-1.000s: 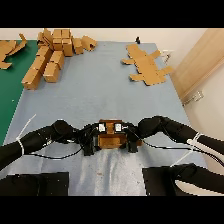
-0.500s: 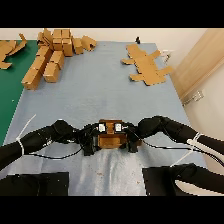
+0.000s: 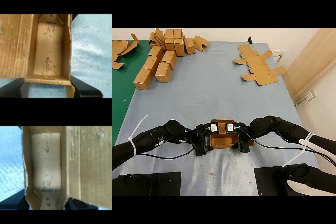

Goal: Fold the box.

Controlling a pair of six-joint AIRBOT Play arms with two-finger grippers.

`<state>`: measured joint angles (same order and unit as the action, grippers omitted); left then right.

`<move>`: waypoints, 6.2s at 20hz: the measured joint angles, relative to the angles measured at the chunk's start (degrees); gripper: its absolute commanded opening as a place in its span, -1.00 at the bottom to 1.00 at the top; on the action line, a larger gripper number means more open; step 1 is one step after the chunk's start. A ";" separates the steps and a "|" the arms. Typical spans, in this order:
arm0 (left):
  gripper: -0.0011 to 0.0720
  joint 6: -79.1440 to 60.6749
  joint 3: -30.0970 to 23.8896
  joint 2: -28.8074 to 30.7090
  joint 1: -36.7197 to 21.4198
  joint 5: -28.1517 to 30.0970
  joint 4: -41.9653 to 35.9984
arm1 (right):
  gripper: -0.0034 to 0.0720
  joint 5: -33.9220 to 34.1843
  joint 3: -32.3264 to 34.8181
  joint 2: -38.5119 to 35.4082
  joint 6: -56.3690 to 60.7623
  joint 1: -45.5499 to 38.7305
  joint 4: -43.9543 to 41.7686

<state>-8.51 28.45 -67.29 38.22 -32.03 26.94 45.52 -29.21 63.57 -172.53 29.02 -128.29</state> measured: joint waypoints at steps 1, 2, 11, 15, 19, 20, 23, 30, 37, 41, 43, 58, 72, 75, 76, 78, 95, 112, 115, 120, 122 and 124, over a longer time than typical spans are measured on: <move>0.71 0.00 0.00 0.00 0.00 0.00 0.00 | 0.46 0.00 0.00 0.00 0.00 0.00 0.00; 0.71 0.00 0.00 0.00 0.00 0.02 0.00 | 0.46 0.00 0.00 0.00 0.00 0.00 0.00; 0.71 0.00 0.00 0.00 0.00 0.02 0.00 | 0.66 0.33 0.00 0.00 -0.02 -0.04 -0.17; 0.71 -0.02 0.00 0.00 0.04 0.00 0.09 | 1.00 5.01 -1.05 -0.33 0.15 -0.09 -0.11; 0.71 -0.02 0.00 0.00 0.07 -0.02 0.04 | 1.00 7.98 -1.92 -1.09 0.09 -0.26 2.54; 0.70 -0.02 0.00 0.00 0.07 0.04 -0.04 | 1.00 8.44 -2.01 -1.36 0.15 -0.68 3.78; 0.71 0.09 0.00 0.00 0.04 0.46 -0.09 | 1.00 9.18 -2.16 -1.84 0.55 -2.84 6.16; 0.71 0.07 0.00 0.00 0.04 0.17 -0.04 | 1.00 8.48 -2.21 -2.08 1.09 -4.63 8.70; 0.71 0.04 0.00 -0.02 0.04 0.04 -0.02 | 1.00 9.35 -2.34 -6.38 14.19 -4.83 18.88; 0.71 0.02 0.00 0.00 0.04 0.04 -0.02 | 1.00 13.51 -2.78 -14.34 33.05 -4.85 19.96; 0.71 0.02 0.00 0.00 0.04 0.04 -0.02 | 1.00 14.75 -2.84 -18.25 44.74 -4.85 14.75; 0.71 0.02 0.00 0.00 0.04 0.04 0.00 | -0.90 15.85 -2.93 -19.37 84.11 -3.48 -0.50; 0.71 0.00 0.00 0.00 0.04 0.42 -0.15 | -0.90 7.52 -2.93 -14.38 86.07 -3.48 -0.83; 0.71 0.00 0.00 0.00 0.04 0.33 -0.17 | -0.90 6.86 -2.93 -13.62 86.47 -3.48 -0.92; 0.71 0.00 0.00 0.00 0.04 0.24 -0.17 | -0.90 6.64 -2.93 -13.44 86.53 -3.48 -0.92; 0.71 0.00 0.00 0.00 0.04 0.17 -0.17 | -0.90 6.05 -2.93 -13.16 86.55 -3.48 -0.94; 0.71 0.02 0.00 0.00 0.04 -0.02 -0.17 | -0.91 -3.54 -4.98 -0.35 73.24 -8.26 -7.89; 0.71 0.00 0.00 0.00 0.04 0.09 -0.17 | -0.91 2.86 -9.57 -3.04 65.24 -13.57 1.09; 0.71 0.02 0.00 -0.02 0.04 0.09 -0.17 | -0.91 8.22 -10.12 -10.54 65.02 -15.02 6.19; 0.71 0.00 0.00 0.00 0.04 0.09 -0.17 | -0.57 13.99 -4.76 -22.43 60.50 -8.57 8.52; 0.71 0.02 0.00 0.00 0.04 0.09 -0.17 | 0.39 16.61 -2.36 -25.31 56.39 -4.37 9.22; 0.71 0.00 0.00 0.00 0.04 0.09 -0.17 | 0.43 17.94 -0.57 -26.60 52.15 -0.68 11.54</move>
<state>-8.51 28.45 -67.29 38.26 -31.94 26.76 63.46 -29.78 36.97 -120.38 28.34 -116.75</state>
